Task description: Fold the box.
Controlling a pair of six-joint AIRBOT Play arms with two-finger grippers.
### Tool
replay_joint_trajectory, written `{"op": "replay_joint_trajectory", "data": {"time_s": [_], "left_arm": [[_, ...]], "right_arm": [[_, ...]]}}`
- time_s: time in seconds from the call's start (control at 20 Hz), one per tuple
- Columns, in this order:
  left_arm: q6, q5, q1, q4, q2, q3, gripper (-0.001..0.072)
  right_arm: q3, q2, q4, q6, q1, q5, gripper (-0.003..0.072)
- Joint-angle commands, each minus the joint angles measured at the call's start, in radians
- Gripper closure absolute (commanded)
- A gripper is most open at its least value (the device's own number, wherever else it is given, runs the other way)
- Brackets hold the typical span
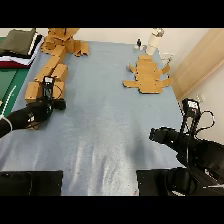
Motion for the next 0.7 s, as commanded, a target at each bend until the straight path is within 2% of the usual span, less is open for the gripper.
{"op": "replay_joint_trajectory", "data": {"time_s": [0.0, 0.2, 0.45, 0.65], "left_arm": [[0.004, -0.005, 0.050, -0.069, -0.079, 0.113, 0.0177], [0.004, -0.025, 0.089, -0.077, -0.125, 0.213, 0.0177], [0.004, -0.140, 0.115, -0.092, -0.214, 0.267, 0.0177], [0.012, -0.146, 0.119, -0.089, -0.257, 0.323, 0.0178]], "right_arm": [[0.000, 0.001, -0.007, 0.000, 0.000, 0.003, 0.0682], [0.000, 0.001, -0.023, 0.000, 0.000, 0.004, 0.0683], [0.000, 0.001, -0.040, 0.026, 0.000, 0.019, 0.0683], [0.000, 0.001, -0.041, 0.028, 0.000, 0.020, 0.0683]]}}
